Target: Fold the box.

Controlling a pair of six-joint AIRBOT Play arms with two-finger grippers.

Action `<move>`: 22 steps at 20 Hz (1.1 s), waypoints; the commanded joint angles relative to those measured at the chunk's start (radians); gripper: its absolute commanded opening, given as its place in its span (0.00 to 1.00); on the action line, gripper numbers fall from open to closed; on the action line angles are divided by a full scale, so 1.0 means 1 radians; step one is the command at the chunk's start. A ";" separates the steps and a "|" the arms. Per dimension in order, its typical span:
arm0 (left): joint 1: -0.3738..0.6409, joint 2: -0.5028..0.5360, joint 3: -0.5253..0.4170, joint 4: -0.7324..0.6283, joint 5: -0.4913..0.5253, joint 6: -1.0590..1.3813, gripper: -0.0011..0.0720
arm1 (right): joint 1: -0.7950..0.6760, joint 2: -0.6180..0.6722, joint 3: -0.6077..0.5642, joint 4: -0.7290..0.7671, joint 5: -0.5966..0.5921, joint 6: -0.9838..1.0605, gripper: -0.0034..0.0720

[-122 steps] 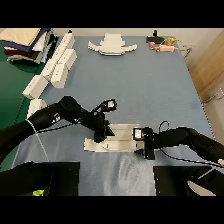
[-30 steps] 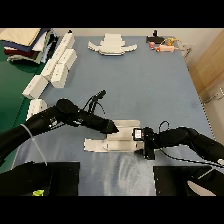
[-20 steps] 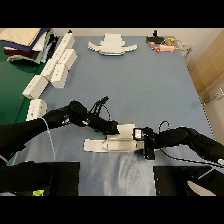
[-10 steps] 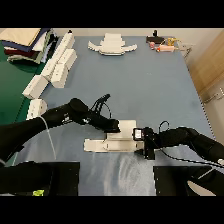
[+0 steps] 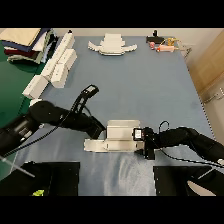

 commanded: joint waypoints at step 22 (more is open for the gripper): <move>-0.011 -0.186 -0.096 0.053 0.098 0.771 0.98 | 0.001 0.001 0.000 0.001 0.000 0.002 0.66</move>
